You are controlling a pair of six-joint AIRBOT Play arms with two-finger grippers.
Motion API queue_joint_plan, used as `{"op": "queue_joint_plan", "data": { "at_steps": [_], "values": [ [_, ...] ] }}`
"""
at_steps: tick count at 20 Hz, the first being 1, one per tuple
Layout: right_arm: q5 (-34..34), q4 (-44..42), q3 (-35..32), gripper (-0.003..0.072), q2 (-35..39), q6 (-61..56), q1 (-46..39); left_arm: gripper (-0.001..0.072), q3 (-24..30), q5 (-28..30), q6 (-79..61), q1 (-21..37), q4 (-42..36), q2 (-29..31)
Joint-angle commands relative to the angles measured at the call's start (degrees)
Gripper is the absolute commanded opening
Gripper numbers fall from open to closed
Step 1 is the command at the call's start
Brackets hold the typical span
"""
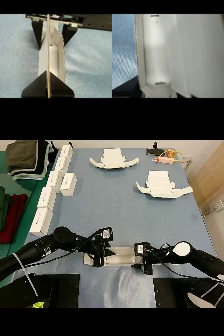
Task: Fold the box.
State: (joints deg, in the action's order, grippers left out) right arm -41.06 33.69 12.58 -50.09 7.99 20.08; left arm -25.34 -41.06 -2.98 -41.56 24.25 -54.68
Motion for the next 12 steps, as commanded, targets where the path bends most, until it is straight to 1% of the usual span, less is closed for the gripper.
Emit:
{"op": "queue_joint_plan", "data": {
  "at_steps": [1,3,6,10,12],
  "values": [
    [0.00,1.01,-0.02,0.0532,-0.17,0.07,0.04,0.0016,-0.02,0.11,-0.02,-0.02,0.00,0.02],
    [0.02,0.76,-0.02,0.0667,0.74,0.04,0.02,0.0016,-0.02,0.11,-0.02,-0.02,0.00,0.02],
    [0.04,1.07,-0.04,0.0667,3.50,-0.55,-0.11,0.0016,-0.02,0.11,-0.02,-0.02,0.00,0.02],
    [1.18,1.40,-0.66,0.0665,2.86,-0.63,-0.11,0.0016,-0.02,0.11,-0.02,-0.02,0.00,0.02],
    [1.60,0.96,-1.38,0.0652,2.49,-0.61,-0.09,0.0016,-0.02,0.11,-0.02,-0.02,0.00,0.02]
  ]
}}
